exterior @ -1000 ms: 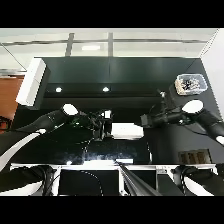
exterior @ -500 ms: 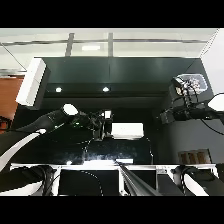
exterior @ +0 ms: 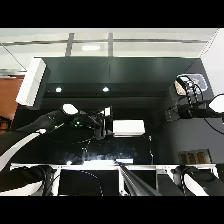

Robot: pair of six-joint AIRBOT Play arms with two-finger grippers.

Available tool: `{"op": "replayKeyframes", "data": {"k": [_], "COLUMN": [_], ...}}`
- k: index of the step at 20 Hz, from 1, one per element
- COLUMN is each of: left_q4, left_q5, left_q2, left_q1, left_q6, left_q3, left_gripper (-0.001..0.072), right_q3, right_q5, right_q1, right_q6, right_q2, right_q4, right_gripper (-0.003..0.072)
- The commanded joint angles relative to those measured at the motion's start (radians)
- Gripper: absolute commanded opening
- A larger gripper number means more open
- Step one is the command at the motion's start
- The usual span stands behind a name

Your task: Fold the box and place the chain.

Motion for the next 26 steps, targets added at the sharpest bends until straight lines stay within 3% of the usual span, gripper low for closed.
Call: {"op": "replayKeyframes", "data": {"k": [1, 7, 9, 11, 15, 18, 21, 26], "left_q4": [-0.076, -0.032, 0.016, 0.109, 0.457, 0.403, 0.222, 0.232], "left_q5": [0.008, -0.055, -0.048, -0.060, -0.119, -0.086, 0.037, 0.059], "left_q2": [0.000, 0.002, 0.009, 0.047, 0.230, 0.338, 0.295, 0.032], "left_q1": [0.002, 0.009, 0.010, 0.019, 0.057, 0.042, -0.021, -0.171], "left_q6": [-0.001, -0.005, -0.058, -0.165, -0.449, -0.475, -0.473, -0.467], "left_q3": [0.002, 0.002, 0.002, 0.010, 0.041, 0.045, 0.058, 0.238], "left_gripper": [0.0342, 0.0362, 0.0718, 0.0720, 0.0720, 0.0720, 0.0720, 0.0717], "right_q3": [0.001, 0.001, 0.001, 0.001, 0.011, 0.016, 0.016, 0.016], "right_q5": [-0.004, 0.024, 0.045, 0.060, 0.077, 0.066, 0.039, 0.038], "right_q1": [0.000, 0.000, 0.000, -0.001, -0.004, -0.062, -0.171, -0.366], "right_q6": [0.006, 0.014, 0.014, 0.013, 0.085, 0.154, 0.211, 0.222], "right_q2": [0.001, 0.001, 0.001, 0.001, 0.002, 0.002, 0.002, 0.002], "right_q4": [-0.006, 0.015, 0.016, 0.014, -0.070, -0.089, -0.089, -0.089], "right_gripper": [0.0005, 0.0005, 0.0006, 0.0006, 0.0005, 0.0005, 0.0005, 0.0005]}}
